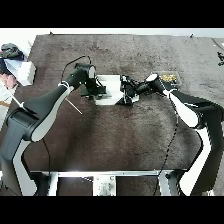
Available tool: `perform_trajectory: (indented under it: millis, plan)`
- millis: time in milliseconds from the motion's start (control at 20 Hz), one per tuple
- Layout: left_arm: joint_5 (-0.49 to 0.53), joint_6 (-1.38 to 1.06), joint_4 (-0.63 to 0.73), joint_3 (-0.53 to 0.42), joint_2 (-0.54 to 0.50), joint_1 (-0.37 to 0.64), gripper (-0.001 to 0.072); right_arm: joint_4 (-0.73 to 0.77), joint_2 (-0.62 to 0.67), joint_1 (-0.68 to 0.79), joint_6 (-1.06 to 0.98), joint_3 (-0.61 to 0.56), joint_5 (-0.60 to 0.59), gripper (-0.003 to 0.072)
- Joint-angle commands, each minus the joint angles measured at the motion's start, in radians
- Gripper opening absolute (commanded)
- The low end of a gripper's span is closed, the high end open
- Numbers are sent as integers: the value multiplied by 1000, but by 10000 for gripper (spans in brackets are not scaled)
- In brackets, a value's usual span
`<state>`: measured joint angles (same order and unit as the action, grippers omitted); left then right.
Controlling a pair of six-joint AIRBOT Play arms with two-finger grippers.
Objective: Fold the box and place the chain.
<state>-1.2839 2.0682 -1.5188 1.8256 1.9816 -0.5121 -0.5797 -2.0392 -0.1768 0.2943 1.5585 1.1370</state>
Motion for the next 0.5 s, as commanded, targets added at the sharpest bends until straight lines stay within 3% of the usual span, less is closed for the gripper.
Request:
perform_trajectory:
  millis: [0,250,300,450]
  plan:
    - [-50,62,-117,43,28,-17,345,0,-1,0,0,0,0,444]
    - [-50,81,-147,43,35,-17,335,0,-1,0,0,0,0,444]
    - [-46,84,-151,43,35,-17,179,0,-1,0,0,0,0,444]
    - [-43,87,-150,43,35,-17,162,0,-1,0,0,0,0,444]
